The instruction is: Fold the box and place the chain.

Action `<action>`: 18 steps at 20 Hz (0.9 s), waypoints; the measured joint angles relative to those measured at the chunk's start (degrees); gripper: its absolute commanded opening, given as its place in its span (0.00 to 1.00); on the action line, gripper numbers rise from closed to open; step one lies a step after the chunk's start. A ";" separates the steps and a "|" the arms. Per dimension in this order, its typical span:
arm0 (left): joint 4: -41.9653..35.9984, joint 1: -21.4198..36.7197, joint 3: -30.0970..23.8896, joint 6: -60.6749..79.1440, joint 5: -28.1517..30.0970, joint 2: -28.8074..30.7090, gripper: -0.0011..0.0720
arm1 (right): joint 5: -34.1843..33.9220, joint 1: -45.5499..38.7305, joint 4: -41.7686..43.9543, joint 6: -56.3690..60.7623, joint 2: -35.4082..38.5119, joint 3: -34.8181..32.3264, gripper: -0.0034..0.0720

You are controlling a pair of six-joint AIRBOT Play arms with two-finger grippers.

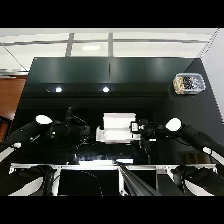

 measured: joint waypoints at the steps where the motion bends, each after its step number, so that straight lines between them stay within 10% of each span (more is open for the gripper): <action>1: -0.72 -0.02 0.37 1.25 -0.61 0.13 0.64 | 0.00 0.00 0.00 0.02 0.00 0.00 0.38; 3: -1.05 -0.07 1.51 2.78 -2.21 0.37 0.92 | 0.00 0.00 0.00 0.02 -0.02 0.00 0.38; 16: 7.82 -9.88 11.28 -3.87 -0.76 0.63 0.85 | 0.04 0.00 0.00 0.02 0.00 0.00 0.38; 18: 11.82 -12.70 13.44 -9.88 0.57 0.63 0.67 | 0.07 0.00 0.00 0.02 0.00 0.00 0.38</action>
